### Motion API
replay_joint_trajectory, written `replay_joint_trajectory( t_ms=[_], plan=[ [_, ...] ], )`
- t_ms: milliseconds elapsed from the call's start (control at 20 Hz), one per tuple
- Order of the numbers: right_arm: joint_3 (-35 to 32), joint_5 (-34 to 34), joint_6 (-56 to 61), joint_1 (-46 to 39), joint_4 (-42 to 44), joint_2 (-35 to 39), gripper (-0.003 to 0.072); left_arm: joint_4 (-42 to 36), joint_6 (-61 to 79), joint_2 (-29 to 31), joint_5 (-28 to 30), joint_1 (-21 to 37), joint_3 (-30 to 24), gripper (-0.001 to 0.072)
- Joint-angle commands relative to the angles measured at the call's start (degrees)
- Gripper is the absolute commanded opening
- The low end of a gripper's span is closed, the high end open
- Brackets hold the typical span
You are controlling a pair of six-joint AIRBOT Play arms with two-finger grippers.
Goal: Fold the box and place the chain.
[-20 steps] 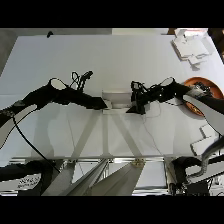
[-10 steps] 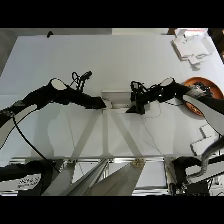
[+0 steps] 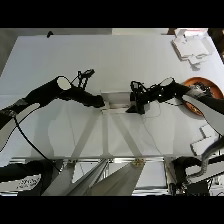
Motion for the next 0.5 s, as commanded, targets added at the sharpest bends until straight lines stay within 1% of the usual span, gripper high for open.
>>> replay_joint_trajectory(
  t_ms=[0, 100, 200, 300, 450],
  plan=[
    [0.0, 0.1, 0.0, 0.0, -0.2, 0.0, 0.0444, 5.8, -6.1, 0.0, 0.1, -1.6, 1.6, 0.0386],
    [0.0, 0.1, 0.0, 0.0, -0.2, 0.0, 0.0444, 11.8, -10.6, 0.0, -1.3, -2.7, 1.7, 0.0387],
    [0.0, 0.1, 0.0, 0.0, -0.2, 0.0, 0.0444, 16.1, -15.1, 0.0, -2.6, -3.4, 1.7, 0.0387],
    [0.0, 0.1, 0.0, 0.0, -0.2, 0.0, 0.0444, 17.5, -17.6, 0.0, -2.9, -4.0, 1.9, 0.0387],
    [0.0, 0.1, 0.0, 0.0, -0.2, 0.0, 0.0444, 17.6, -18.6, -0.1, -3.2, -5.6, 4.0, 0.0387]
  ],
)
